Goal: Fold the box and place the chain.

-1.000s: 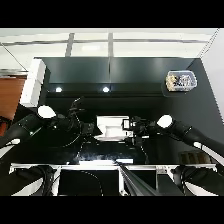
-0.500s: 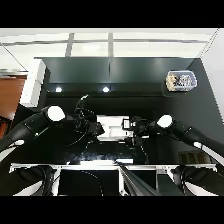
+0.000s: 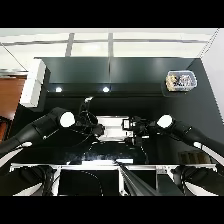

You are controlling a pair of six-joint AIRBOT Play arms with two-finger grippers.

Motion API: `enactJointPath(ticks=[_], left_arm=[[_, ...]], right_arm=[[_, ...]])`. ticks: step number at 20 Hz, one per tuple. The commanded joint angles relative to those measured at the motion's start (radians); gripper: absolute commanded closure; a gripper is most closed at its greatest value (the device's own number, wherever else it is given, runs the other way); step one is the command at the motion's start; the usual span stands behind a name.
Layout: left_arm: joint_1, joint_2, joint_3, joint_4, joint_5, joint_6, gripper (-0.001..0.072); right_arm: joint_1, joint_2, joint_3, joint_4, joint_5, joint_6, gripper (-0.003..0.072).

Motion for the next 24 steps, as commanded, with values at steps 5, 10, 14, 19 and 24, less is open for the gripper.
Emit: enactJointPath(ticks=[5, 10, 14, 19, 24], left_arm=[[-0.143, -0.125, 0.166, 0.392, -0.166, -0.401, 0.0310], [-0.221, -0.158, 0.194, 0.451, -0.202, -0.634, 0.0315], [-0.232, -0.175, 0.195, 0.461, -0.208, -0.691, 0.0364], [-0.232, -0.191, 0.195, 0.437, -0.186, -0.689, 0.0379], [-0.233, -0.195, 0.195, 0.436, -0.124, -0.653, 0.0574]], right_arm=[[0.000, 0.000, 0.000, 0.000, 0.000, 0.000, 0.0215], [0.000, 0.000, 0.000, 0.000, 0.000, 0.000, 0.0215], [0.000, 0.000, 0.000, 0.000, 0.000, 0.000, 0.0215], [0.000, 0.000, 0.000, -0.001, 0.000, 0.000, 0.0215], [0.000, 0.000, 0.000, -0.001, 0.000, 0.000, 0.0215]])
